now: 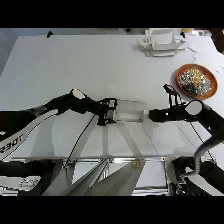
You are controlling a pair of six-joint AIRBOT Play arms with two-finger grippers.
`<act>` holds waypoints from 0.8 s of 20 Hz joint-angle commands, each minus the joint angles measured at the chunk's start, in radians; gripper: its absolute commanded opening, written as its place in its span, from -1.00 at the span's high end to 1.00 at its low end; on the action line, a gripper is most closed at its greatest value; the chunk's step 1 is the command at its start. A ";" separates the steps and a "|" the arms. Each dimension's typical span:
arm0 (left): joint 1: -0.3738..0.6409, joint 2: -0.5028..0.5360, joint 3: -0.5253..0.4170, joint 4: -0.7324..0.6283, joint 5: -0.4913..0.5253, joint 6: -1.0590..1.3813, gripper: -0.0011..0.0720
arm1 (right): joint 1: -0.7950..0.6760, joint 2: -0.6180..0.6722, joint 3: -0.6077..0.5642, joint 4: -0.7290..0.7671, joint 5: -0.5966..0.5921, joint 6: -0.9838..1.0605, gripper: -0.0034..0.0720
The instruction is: Fold the box and place the chain.
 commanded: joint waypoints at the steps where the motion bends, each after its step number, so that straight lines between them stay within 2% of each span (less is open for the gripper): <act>1: 0.001 0.000 0.000 0.000 0.000 0.000 0.40 | 0.001 0.063 0.000 0.037 0.020 -0.027 0.32; 4: 0.001 0.000 0.000 0.000 0.000 0.000 0.40 | 0.001 0.082 0.000 0.057 0.043 -0.027 0.10; 6: 0.001 0.000 0.000 0.000 0.000 0.000 0.40 | 0.001 0.082 0.000 0.071 0.057 -0.039 0.09; 8: 0.001 0.000 0.000 0.000 0.000 0.000 0.40 | 0.001 0.082 0.000 0.073 0.058 -0.040 0.01; 12: 0.001 0.000 0.000 0.000 0.000 0.000 0.40 | 0.022 0.080 0.000 0.089 0.055 -0.040 0.00; 15: 0.001 0.000 0.000 0.000 0.000 0.000 0.40 | 0.098 0.060 0.000 0.057 -0.020 -0.006 -0.04; 16: 0.001 0.000 0.000 0.000 0.000 0.000 0.40 | 0.116 0.053 0.000 0.042 -0.045 0.032 -0.20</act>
